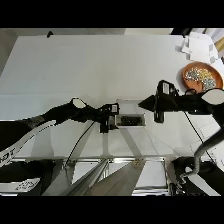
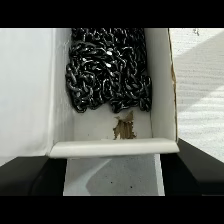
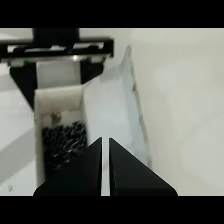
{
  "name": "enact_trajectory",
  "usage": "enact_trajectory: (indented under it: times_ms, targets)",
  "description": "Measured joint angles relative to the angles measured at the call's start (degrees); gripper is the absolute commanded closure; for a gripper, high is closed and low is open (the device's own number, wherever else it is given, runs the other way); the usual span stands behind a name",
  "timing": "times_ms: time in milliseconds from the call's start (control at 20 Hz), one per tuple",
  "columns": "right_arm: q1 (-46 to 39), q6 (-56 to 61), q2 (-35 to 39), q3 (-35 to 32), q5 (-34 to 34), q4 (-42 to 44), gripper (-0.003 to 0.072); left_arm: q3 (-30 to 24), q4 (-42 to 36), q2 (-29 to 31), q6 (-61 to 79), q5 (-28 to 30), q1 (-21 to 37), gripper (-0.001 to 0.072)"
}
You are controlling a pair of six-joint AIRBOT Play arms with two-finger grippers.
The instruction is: Fold the box and place the chain.
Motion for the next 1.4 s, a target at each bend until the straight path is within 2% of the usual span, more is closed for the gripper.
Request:
enact_trajectory:
  times_ms: [200,450,600,850,900,950,1000,1400]
  targets:
    - [0.0,1.79,-7.21,6.29,-0.02,0.81,0.0653,0.0,-0.02,0.0,0.0,0.02,0.0,0.0576]
    - [0.0,5.92,-15.45,8.96,-2.58,0.76,0.0652,0.0,0.0,0.0,0.0,0.02,0.0,0.0576]
    - [-0.02,6.97,-17.77,9.38,-2.38,0.59,0.0651,0.0,-0.02,0.0,0.0,0.02,0.0,0.0576]
    - [0.0,7.65,-18.75,9.53,3.28,-1.77,0.063,0.0,0.0,0.0,0.02,0.02,0.0,0.0576]
    - [0.0,7.67,-18.71,9.53,4.59,-2.58,0.0603,0.0,-0.02,0.0,0.0,0.02,0.0,0.0576]
    - [0.0,7.72,-18.47,9.53,5.77,-3.39,0.0459,0.0,-0.02,0.0,0.02,0.02,0.0,0.0576]
    - [0.0,7.72,-18.14,9.53,6.54,-3.76,0.0416,0.0,-0.02,0.0,0.0,0.02,0.0,0.0576]
    - [1.88,7.85,-15.58,7.17,9.27,-4.79,0.0416,0.0,-0.02,0.0,0.02,0.02,0.0,0.0576]
